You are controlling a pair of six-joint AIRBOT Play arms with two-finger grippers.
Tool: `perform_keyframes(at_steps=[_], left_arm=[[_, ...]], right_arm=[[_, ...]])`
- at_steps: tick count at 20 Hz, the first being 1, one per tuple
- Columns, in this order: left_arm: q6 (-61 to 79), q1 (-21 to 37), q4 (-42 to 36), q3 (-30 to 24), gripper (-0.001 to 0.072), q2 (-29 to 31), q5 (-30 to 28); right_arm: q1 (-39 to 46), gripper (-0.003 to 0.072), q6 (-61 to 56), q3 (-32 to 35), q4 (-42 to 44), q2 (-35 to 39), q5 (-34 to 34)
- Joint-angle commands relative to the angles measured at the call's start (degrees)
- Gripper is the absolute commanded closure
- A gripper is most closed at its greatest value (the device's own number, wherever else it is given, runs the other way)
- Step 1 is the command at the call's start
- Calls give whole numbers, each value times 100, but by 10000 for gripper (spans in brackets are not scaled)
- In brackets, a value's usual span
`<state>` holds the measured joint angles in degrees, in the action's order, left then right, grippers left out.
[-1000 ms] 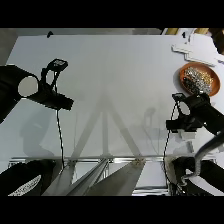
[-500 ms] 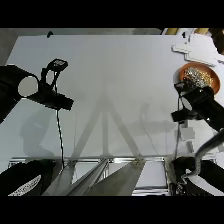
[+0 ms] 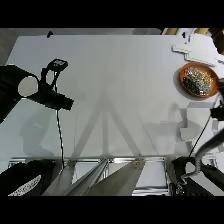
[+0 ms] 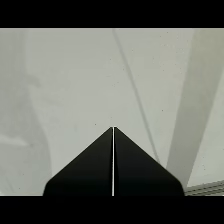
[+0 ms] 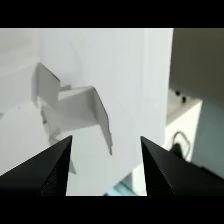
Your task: Fold the box and place the chain.
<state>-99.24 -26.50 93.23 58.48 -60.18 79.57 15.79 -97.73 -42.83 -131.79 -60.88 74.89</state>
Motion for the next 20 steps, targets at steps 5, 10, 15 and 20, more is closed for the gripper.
perform_keyframes(at_steps=[5,10,15,20], left_arm=[[2,-2,2,-2,701,-4,-2],[2,-2,2,-2,701,-4,-2],[2,-2,2,-2,701,-2,-2],[2,-2,2,-2,701,-4,-2]], right_arm=[[1768,215,1375,-7,1370,-170,-673],[2052,236,1425,-7,1174,-560,-831],[2321,400,1250,-7,909,-855,-1327],[2214,667,1270,-7,1290,-833,-855]])
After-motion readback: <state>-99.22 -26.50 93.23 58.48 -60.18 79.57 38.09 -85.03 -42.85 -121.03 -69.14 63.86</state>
